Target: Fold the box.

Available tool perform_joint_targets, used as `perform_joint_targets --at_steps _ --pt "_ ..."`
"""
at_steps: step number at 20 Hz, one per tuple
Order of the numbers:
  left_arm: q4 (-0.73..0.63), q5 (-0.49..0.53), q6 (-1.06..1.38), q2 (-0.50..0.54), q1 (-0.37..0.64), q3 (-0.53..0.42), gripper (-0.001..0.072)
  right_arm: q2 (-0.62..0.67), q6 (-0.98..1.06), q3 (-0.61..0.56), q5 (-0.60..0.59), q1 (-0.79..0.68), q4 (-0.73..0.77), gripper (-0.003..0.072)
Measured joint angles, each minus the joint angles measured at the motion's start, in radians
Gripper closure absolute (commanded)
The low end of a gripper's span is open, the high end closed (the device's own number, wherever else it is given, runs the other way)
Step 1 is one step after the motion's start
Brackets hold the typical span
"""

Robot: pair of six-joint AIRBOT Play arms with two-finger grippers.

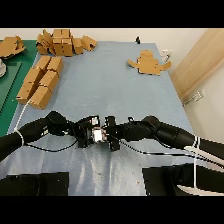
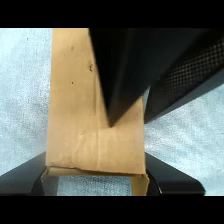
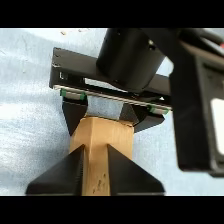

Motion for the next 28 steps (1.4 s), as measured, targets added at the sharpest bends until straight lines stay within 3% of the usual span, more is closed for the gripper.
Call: perform_joint_targets --at_steps 16,28 --pt "0.001 0.0 0.003 0.0 0.0 0.0 0.0359 0.038 0.001 0.006 0.035 -0.002 -0.034 0.0546" --pt "0.0 0.0 0.002 0.0 0.0 0.0 0.0358 0.022 0.001 0.006 -0.018 -0.001 -0.023 0.0565"
